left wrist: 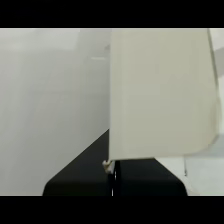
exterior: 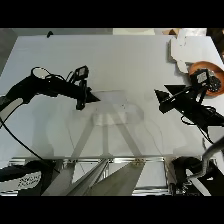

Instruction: Fold the box and place the chain.

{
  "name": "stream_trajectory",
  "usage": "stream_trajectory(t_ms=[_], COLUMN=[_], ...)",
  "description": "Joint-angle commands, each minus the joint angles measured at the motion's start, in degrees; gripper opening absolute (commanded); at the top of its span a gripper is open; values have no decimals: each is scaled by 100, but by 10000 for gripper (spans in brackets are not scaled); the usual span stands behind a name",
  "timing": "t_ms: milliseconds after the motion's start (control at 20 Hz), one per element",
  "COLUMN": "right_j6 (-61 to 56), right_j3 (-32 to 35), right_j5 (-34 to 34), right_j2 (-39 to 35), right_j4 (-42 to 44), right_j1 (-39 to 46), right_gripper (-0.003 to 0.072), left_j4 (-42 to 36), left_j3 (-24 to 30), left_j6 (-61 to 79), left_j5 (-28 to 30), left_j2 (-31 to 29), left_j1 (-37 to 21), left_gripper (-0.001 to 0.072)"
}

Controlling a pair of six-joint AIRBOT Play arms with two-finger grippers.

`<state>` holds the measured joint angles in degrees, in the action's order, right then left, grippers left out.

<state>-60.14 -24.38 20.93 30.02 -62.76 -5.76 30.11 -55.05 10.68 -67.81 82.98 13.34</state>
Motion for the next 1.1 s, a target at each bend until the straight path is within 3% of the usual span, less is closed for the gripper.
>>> stream_trajectory(t_ms=[0,150,350,550,1050], right_j6=[0,0,0,0,0], right_j3=[-2,-2,-2,-2,-2], right_j5=[2,2,4,4,4], right_j2=[-7,-7,-4,-4,0], right_j4=[-2,-2,0,0,0], right_j1=[-4,-4,-4,-4,-7], right_gripper=[456,455,454,454,453], left_j4=[-70,48,-732,-824,-356], left_j3=[17,17,17,15,15], left_j6=[754,765,1318,1355,1333], left_j5=[227,579,896,1287,1257], left_j2=[160,358,758,828,909], left_j1=[369,570,581,575,605], left_gripper=[0,0,1,0,1])
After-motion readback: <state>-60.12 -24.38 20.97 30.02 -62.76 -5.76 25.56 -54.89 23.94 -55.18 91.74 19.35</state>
